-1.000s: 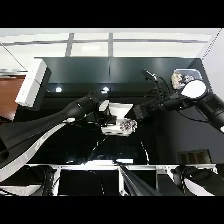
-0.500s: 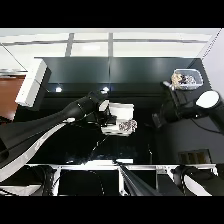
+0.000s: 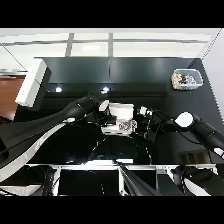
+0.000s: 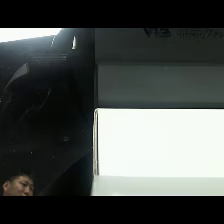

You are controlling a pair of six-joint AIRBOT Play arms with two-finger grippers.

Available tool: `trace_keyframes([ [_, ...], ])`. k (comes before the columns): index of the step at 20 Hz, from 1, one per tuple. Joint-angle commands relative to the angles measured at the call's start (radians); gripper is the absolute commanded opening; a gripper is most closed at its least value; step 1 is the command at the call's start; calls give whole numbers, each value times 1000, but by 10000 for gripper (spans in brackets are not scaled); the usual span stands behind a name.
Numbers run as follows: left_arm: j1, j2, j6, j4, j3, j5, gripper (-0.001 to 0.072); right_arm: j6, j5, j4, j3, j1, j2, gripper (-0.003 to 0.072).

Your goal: Fold the box and place the chain.

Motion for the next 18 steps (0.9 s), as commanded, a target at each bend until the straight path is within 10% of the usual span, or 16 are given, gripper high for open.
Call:
trace_keyframes([
  [1, 1, 0, 0, 1, 1, 7, 35, -148, -88, -4, -10, 22, -13, 720],
  [18, 0, 0, 0, 0, 1, 19, 35, -459, -152, 215, -10, 23, -105, 714],
])
